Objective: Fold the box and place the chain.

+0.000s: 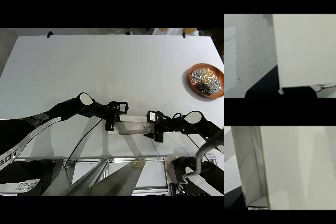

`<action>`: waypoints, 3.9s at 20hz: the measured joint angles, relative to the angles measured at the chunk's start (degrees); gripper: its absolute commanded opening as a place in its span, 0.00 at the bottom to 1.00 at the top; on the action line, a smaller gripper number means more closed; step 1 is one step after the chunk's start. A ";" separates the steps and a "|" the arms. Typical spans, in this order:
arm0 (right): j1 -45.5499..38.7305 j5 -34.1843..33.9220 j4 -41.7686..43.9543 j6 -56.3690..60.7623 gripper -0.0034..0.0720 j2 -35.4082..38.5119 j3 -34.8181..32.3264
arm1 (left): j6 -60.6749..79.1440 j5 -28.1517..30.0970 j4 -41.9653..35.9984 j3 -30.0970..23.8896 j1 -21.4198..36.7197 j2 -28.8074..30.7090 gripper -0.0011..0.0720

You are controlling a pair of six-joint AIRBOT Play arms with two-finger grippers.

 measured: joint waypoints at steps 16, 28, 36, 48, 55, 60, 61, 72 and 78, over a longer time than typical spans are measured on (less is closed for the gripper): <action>0.00 -0.13 -2.14 -0.09 0.59 -0.26 0.02 | 0.02 0.02 0.00 0.00 0.00 0.00 0.03; 0.00 -0.02 -2.34 -0.02 0.59 -0.24 0.02 | 0.02 0.02 0.00 0.00 -0.02 -0.02 0.03; 0.00 0.04 -2.38 -0.04 0.59 -0.24 0.02 | 0.20 0.98 0.55 -0.02 0.24 0.66 0.27; 0.00 0.04 -2.36 0.04 0.59 -0.24 0.02 | -17.09 -2.36 23.39 0.00 4.61 10.86 0.39; 0.00 0.02 -2.36 0.02 0.59 -0.24 0.02 | -32.59 -8.37 35.21 -0.02 -1.53 21.31 0.02; 0.00 0.02 -2.36 0.02 0.59 -0.24 0.02 | -41.27 -4.94 33.42 -0.04 -12.68 21.79 0.02; 0.00 0.02 -2.36 0.00 0.59 -0.24 0.02 | -42.82 -2.54 32.72 -0.04 -14.03 21.46 0.02; 0.00 0.00 -2.34 0.02 0.59 -0.24 0.02 | -73.00 28.57 29.55 -0.04 -12.70 10.36 0.03; 0.00 -0.04 -2.36 0.00 0.59 -0.24 0.02 | -76.61 25.83 30.45 -0.04 -11.47 9.33 0.02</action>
